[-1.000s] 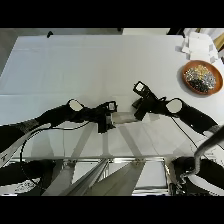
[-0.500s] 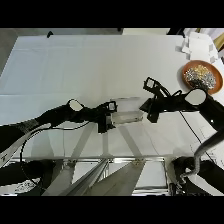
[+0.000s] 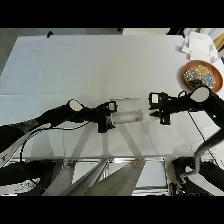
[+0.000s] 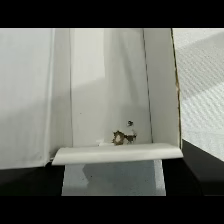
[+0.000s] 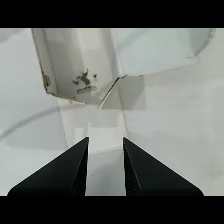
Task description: Fold the box and place the chain.
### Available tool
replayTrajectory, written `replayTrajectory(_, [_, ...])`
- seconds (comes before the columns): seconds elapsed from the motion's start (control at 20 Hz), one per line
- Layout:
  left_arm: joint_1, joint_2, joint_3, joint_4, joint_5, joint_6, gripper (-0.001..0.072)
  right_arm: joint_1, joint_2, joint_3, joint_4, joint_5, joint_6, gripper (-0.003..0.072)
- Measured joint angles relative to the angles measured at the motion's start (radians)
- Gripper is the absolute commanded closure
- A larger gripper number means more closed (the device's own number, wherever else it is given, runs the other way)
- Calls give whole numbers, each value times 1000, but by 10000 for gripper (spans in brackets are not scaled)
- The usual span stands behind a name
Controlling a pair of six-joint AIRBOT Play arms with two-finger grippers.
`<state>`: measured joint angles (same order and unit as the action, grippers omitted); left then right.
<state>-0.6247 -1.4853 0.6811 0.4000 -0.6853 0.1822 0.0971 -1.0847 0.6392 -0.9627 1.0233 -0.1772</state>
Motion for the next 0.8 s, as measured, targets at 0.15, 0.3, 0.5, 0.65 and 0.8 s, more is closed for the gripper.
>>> replayTrajectory(0.15, [0,0,0,0,0,0,459,0,-10,-47,19,-58,-116,471])
replayTrajectory(0.3, [0,0,0,0,0,0,459,28,-14,-72,49,-108,-192,471])
replayTrajectory(0.5, [0,0,0,0,0,0,459,63,-29,-85,73,-156,-233,526])
replayTrajectory(0.65, [0,0,0,0,0,0,459,72,-39,-87,97,-168,-242,534])
replayTrajectory(0.8, [0,0,0,0,0,0,459,77,-43,-87,130,-171,-247,537])
